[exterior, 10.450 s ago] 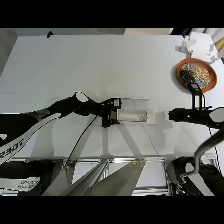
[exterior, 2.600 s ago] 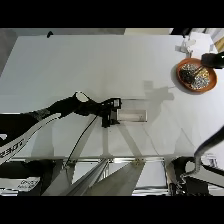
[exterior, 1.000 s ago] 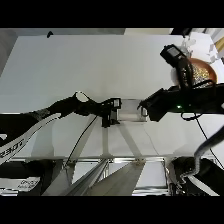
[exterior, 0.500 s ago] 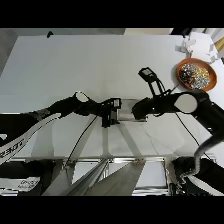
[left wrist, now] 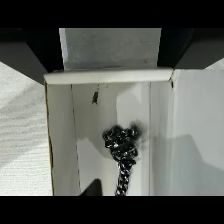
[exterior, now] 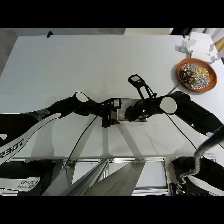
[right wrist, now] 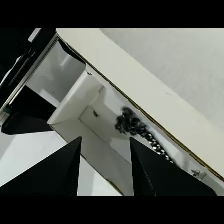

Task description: Fold the box and place the chain.

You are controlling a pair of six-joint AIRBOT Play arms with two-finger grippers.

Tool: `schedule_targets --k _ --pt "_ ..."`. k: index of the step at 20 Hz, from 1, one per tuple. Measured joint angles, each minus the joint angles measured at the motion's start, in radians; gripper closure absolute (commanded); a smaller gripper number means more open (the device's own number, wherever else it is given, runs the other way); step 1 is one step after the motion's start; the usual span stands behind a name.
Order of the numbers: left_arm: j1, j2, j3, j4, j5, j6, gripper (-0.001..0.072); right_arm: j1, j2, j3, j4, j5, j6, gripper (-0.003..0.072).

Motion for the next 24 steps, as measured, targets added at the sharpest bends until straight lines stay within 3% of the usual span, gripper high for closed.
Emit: schedule_targets --k 3,5,10,11,12,13,24 --pt "0.0 0.0 0.0 0.0 0.0 0.0 0.0576 -0.041 0.063 0.015 -0.014 0.061 0.003 0.0353" --pt "0.0 0.0 0.0 0.0 0.0 0.0 0.0576 -0.112 0.129 0.032 -0.045 0.118 0.004 0.0397" --pt "0.0 0.0 0.0 0.0 0.0 0.0 0.0576 -0.399 0.209 0.048 -0.166 0.207 0.011 0.0387" --pt "0.0 0.0 0.0 0.0 0.0 0.0 0.0576 -0.448 0.197 0.05 -0.183 0.214 0.015 0.035" --pt "0.0 0.0 0.0 0.0 0.0 0.0 0.0576 -0.488 0.177 0.05 -0.194 0.216 0.016 0.0265" --pt "0.0 0.0 0.0 0.0 0.0 0.0 0.0576 -0.521 0.148 0.051 -0.207 0.212 0.018 0.0245" --pt "0.0 0.0 0.0 -0.001 0.0 0.0 0.0576 -0.595 -0.211 0.074 -0.24 0.053 0.059 0.0331"
